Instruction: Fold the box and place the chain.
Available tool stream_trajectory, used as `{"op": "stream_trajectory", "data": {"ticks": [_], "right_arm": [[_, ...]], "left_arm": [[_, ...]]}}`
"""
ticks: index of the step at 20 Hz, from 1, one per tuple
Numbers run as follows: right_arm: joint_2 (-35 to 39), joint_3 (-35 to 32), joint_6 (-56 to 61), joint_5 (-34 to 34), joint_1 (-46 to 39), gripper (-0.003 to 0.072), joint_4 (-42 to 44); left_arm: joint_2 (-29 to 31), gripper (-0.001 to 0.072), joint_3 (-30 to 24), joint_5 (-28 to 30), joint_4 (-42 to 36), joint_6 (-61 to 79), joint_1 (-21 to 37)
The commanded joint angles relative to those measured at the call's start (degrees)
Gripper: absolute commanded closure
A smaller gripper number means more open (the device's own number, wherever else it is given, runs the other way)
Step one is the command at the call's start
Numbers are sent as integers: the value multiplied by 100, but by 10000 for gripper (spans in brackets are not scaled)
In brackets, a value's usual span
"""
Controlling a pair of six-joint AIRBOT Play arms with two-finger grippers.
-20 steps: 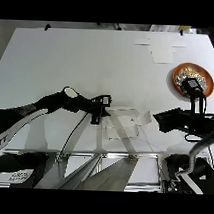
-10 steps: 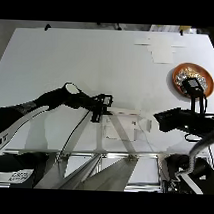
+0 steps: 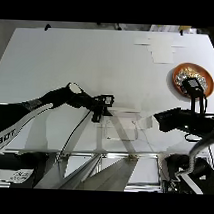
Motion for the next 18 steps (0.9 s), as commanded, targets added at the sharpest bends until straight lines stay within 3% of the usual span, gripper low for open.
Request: {"op": "stream_trajectory", "data": {"ticks": [1, 13, 16, 17, 18], "right_arm": [[7, -2, 2, 0, 2, 387, 0], [7, -2, -13, 4, 2, 387, 0], [7, -9, -699, -9, 2, 394, 2], [7, -20, -1003, -4, 2, 448, 7], [7, -44, -1311, 2, 2, 550, 46]], "left_arm": [[-22, 707, 4, 70, 17, 0, -4], [-17, 698, 4, 66, 17, -11, -4], [-17, 698, 4, 66, 17, -11, -4], [-17, 698, 4, 66, 17, -11, -4], [-17, 698, 4, 66, 17, -11, -4]]}}
